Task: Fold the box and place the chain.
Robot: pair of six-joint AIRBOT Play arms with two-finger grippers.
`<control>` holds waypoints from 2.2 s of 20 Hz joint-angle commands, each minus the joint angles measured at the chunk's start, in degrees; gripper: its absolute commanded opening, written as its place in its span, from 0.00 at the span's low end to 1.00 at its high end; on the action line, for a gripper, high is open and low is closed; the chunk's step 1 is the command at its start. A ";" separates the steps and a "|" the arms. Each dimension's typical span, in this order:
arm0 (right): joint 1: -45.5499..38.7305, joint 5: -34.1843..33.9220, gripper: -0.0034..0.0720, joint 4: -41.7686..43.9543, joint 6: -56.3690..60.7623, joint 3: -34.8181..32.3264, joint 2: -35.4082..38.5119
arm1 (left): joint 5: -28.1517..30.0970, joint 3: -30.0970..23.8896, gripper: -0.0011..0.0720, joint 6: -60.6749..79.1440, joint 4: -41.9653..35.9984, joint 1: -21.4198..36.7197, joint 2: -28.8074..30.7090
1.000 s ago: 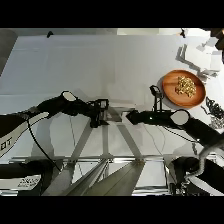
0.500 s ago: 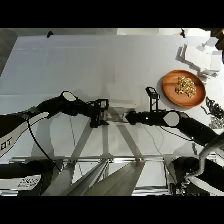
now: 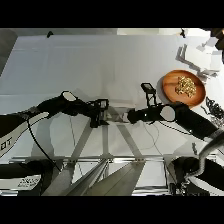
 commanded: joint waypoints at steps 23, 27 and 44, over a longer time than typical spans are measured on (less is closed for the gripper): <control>14.78 6.93 0.06 -29.64 53.75 12.41 -14.99 | -0.07 0.02 0.49 0.00 0.00 0.00 -0.02; 14.78 6.84 0.06 -29.66 53.75 12.41 -14.99 | -0.09 0.02 0.49 0.00 0.00 0.00 -0.02; 14.99 24.13 0.44 -30.38 35.78 12.39 4.37 | -0.15 0.02 0.49 0.00 0.02 0.00 -0.02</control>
